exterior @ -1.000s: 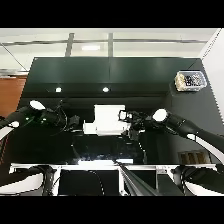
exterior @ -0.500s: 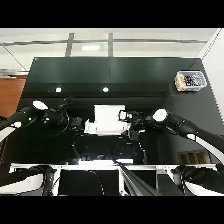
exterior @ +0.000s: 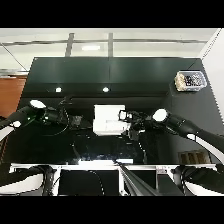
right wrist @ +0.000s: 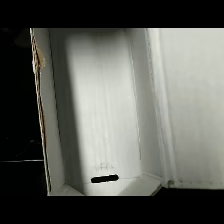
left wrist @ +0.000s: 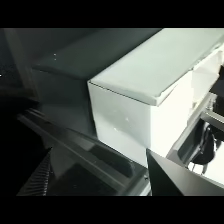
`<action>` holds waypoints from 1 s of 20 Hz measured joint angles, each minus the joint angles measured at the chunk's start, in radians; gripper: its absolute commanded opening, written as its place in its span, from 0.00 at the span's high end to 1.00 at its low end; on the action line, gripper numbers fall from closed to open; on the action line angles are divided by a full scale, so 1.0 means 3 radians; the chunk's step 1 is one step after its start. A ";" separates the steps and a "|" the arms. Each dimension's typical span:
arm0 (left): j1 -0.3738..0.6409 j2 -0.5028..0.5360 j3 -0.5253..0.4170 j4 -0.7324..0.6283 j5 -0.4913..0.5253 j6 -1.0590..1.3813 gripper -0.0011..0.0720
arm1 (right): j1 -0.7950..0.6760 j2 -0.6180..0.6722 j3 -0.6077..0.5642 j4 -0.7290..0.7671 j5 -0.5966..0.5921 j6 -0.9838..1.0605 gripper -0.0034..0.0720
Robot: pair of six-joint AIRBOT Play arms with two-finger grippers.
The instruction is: Fold the box and place the chain.
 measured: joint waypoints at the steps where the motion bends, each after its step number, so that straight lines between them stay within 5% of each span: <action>1: 0.0000 0.0000 0.0000 -0.0019 -0.0020 0.0000 0.11 | 0.0000 0.0000 0.0000 0.0000 0.0000 0.0000 0.70; 12: -0.0034 0.0000 0.0051 -0.0352 -0.0268 0.0006 0.19 | 0.0000 0.0000 0.0000 0.0001 0.0000 0.0000 0.70; 15: -0.0086 0.0000 0.0111 -0.0261 -0.0295 -0.0047 0.30 | 0.0000 0.0000 0.0000 0.0001 0.0000 0.0000 0.70; 20: -0.0282 0.0000 0.0266 -0.0017 -0.0319 -0.0273 0.31 | 0.0000 0.0000 0.0000 0.0001 0.0000 0.0000 0.70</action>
